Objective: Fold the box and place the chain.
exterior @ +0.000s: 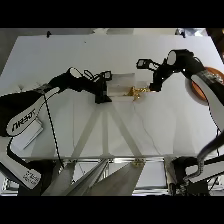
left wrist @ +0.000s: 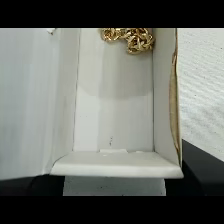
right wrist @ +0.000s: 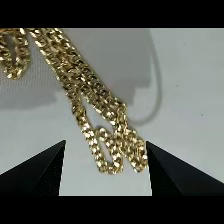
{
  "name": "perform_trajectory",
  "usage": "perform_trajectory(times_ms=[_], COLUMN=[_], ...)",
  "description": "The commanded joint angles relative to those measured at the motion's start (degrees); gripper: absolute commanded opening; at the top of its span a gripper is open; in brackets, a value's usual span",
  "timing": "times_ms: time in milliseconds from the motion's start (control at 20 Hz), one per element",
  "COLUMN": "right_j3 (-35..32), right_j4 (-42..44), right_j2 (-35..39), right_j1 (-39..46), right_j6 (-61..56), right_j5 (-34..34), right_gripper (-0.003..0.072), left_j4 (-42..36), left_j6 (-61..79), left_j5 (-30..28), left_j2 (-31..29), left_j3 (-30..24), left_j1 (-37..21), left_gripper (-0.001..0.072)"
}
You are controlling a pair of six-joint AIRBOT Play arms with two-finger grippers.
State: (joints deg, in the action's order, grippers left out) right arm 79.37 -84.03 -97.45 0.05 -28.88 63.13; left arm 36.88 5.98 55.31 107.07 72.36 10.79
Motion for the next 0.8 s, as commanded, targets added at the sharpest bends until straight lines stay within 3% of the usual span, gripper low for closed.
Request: perform_trajectory(times_ms=[0, 200, 250, 350, 400, 750], right_j3=[0.0, 0.0, 0.0, 0.0, 0.0, 0.0], right_j4=[0.7, 0.7, 0.7, 0.7, 0.7, 3.0], right_j2=[-4.1, -6.1, -6.4, -6.4, -6.2, 4.5], right_j1=[0.5, 0.5, 0.5, 0.5, 0.5, -2.4], right_j6=[1.1, 0.5, 0.2, 0.2, 0.1, -7.3], right_j5=[-3.5, -3.7, -3.5, -2.1, -1.0, 0.3], right_gripper=[0.0561, 0.0518, 0.0445, 0.0084, 0.0011, 0.001], left_j4=[0.0, 0.0, 0.0, 0.0, 0.0, 0.0], left_j6=[0.0, 0.0, 0.0, 0.0, 0.0, 0.0], left_j5=[0.0, 0.0, 0.0, 0.0, 0.0, 0.0], left_j2=[0.0, 0.0, 0.0, 0.0, 0.0, 0.0], left_j3=[0.0, 0.0, 0.0, 0.0, 0.0, 0.0], left_j1=[0.0, 0.0, 0.0, 0.0, 0.0, 0.0], left_gripper=[0.0396, 0.0396, 0.0396, 0.0396, 0.0396, 0.0396])
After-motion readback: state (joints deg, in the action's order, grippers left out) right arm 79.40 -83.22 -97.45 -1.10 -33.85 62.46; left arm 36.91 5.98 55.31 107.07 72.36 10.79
